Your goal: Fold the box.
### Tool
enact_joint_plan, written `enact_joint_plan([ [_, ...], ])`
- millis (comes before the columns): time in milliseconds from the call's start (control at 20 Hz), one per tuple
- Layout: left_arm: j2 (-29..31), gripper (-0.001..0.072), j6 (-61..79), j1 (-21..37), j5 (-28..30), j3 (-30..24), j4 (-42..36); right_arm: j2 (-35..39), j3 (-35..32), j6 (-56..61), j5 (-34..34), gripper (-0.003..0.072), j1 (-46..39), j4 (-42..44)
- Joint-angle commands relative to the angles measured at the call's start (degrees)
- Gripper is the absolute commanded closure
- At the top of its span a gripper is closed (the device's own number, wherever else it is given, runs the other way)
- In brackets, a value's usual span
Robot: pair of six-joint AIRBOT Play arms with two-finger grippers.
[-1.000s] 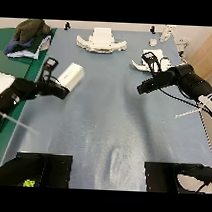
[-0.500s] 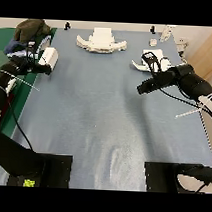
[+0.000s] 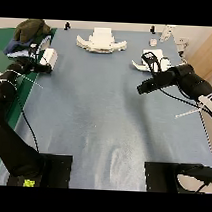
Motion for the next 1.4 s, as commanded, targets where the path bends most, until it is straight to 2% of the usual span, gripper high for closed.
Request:
enact_joint_plan([
  [0, -1.03, 0.0198, -0.02, 0.0, -0.24, 0.72, 0.04, -0.04, 0.04, 0.02, -0.02, 0.0684, -0.02, 0.0],
  [300, -1.03, 0.0196, -0.24, 0.02, -1.66, 0.72, -0.2, -0.04, 0.04, 0.02, -0.02, 0.0684, -0.02, 0.0],
  [350, -1.03, 0.0075, -0.42, 0.0, -2.12, 0.72, -0.17, -0.04, 0.04, 0.02, -0.02, 0.0684, -0.02, 0.0],
  [400, -1.01, 0.0011, -0.87, 0.02, -3.1, 0.74, -0.13, -0.04, 0.04, 0.02, -0.02, 0.0685, -0.02, 0.0],
  [650, 1.33, 0.0011, -0.92, 0.24, -7.34, 0.72, 0.83, -0.04, 0.04, 0.02, -0.02, 0.0685, -0.02, 0.0],
  [750, 5.14, 0.0011, -2.19, 0.9, -13.33, 0.74, 4.7, -0.04, 0.04, 0.02, -0.02, 0.0684, -0.02, 0.0],
  [900, 12.76, 0.0012, -7.28, 2.64, -22.86, 0.81, 14.45, -0.04, 0.04, 0.02, -0.02, 0.0684, -0.02, 0.0],
  [1150, 25.7, 0.0014, -11.3, 4.7, -39.12, 2.1, 15.21, -0.04, 0.04, 0.02, -0.11, 0.0685, -0.02, 0.0],
  [1200, 28.28, 0.0085, -11.67, 4.68, -41.92, 2.1, 13.7, -0.04, 0.04, 0.02, -0.11, 0.0684, -0.02, 0.0],
  [1250, 30.51, 0.0395, -11.8, 4.66, -44.06, 2.1, 11.5, -0.04, 0.04, 0.02, -0.11, 0.0685, -0.02, 0.0],
  [1300, 32.7, 0.0672, -12.31, 4.66, -46.1, 2.1, 8.55, -0.04, 0.04, 0.02, -0.11, 0.0684, -0.02, 0.0],
  [1350, 34.64, 0.0694, -12.31, 4.66, -48.54, 2.08, 5.18, -0.04, 0.04, 0.02, -0.11, 0.0685, -0.02, 0.0],
])
